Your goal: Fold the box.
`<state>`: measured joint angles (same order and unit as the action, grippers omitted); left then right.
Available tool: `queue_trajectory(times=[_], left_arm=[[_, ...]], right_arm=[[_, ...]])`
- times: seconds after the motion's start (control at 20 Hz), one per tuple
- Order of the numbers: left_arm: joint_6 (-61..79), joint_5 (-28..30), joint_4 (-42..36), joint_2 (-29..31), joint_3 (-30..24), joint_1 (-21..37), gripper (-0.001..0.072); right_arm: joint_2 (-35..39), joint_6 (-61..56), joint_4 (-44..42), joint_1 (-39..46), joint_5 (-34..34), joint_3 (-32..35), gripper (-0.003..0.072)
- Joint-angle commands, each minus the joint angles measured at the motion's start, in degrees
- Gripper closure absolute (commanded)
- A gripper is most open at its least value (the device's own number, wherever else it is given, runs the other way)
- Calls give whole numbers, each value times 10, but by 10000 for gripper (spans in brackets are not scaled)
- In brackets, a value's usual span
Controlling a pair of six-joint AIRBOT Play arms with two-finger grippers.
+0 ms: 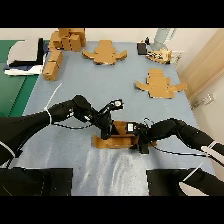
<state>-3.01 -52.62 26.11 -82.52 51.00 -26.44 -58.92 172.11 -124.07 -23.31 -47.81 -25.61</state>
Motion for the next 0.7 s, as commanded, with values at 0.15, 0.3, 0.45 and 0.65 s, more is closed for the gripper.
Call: queue_trajectory(times=[0.15, 0.3, 0.45, 0.65], left_arm=[[0, 0, 0, 0, 1, 0, 694], [0, 0, 0, 0, 1, 0, 694], [0, 0, 0, 0, 1, 0, 694], [0, 0, 0, 0, 1, 0, 694]], right_arm=[[21, -1, -4, 16, -18, 2, 100], [21, -1, -2, 16, -16, 7, 100], [21, 0, -9, 15, -11, 7, 100], [21, -1, -22, 13, -7, 7, 99]])
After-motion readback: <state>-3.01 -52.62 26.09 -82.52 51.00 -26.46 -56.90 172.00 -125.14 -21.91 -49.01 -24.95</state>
